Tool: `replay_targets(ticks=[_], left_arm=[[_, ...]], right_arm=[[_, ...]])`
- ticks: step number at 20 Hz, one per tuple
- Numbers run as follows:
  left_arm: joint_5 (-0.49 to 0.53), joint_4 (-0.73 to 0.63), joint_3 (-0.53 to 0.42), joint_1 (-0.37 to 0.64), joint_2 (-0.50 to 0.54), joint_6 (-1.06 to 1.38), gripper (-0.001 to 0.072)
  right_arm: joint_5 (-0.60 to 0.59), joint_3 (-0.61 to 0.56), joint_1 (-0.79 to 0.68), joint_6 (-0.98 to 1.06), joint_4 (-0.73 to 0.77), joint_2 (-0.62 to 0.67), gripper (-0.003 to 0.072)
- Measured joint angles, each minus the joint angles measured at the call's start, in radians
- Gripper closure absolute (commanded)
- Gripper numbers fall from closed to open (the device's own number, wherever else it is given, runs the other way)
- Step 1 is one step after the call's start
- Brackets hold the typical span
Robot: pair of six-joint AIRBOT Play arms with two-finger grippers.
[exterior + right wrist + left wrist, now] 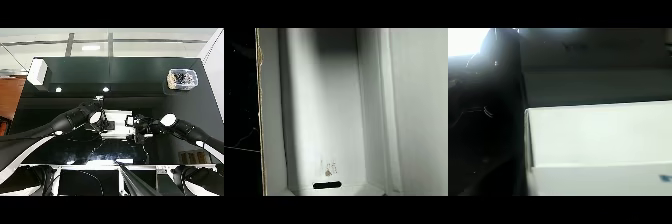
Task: Fold the box and place the chain.
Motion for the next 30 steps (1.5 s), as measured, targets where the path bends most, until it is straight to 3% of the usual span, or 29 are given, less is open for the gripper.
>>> replay_targets(ticks=[7,10,12,15,16,18,19,24,25,28,30], left_arm=[[0.002,0.000,0.004,-0.001,-0.019,-0.015,0.0472],[-0.018,0.005,0.014,-0.002,-0.029,-0.022,0.0554],[-0.035,0.015,0.025,-0.002,-0.034,-0.026,0.0679],[-0.038,0.023,0.035,-0.002,-0.037,-0.029,0.0679],[-0.040,0.024,0.038,-0.002,-0.038,-0.029,0.0670],[-0.039,0.024,0.040,-0.002,-0.038,-0.030,0.0383],[-0.031,0.023,0.041,-0.002,-0.038,-0.030,0.0346],[-0.047,0.021,0.042,-0.002,-0.038,-0.033,0.0349],[-0.046,0.021,0.042,-0.002,-0.038,-0.033,0.0384],[-0.046,0.022,0.042,-0.001,-0.041,-0.044,0.0661],[-0.049,0.022,0.042,-0.001,-0.044,-0.047,0.0679]], right_arm=[[-0.001,0.000,0.000,0.000,0.000,0.000,0.0214],[-0.001,0.000,0.000,0.000,0.000,0.000,0.0213],[-0.001,0.000,0.000,0.001,0.000,0.000,0.0214],[-0.006,0.000,0.000,0.004,0.004,0.000,0.0214],[-0.005,0.000,0.000,0.004,0.004,0.000,0.0214],[-0.005,0.000,0.000,0.004,0.004,0.000,0.0214],[-0.003,0.000,0.000,0.003,0.003,0.000,0.0214],[-0.002,0.000,0.000,0.001,0.003,0.000,0.0214],[-0.002,0.000,0.000,0.001,0.003,0.000,0.0214],[-0.002,0.000,0.000,0.001,0.003,0.000,0.0214],[-0.003,0.000,0.000,0.001,0.003,0.000,0.0214]])
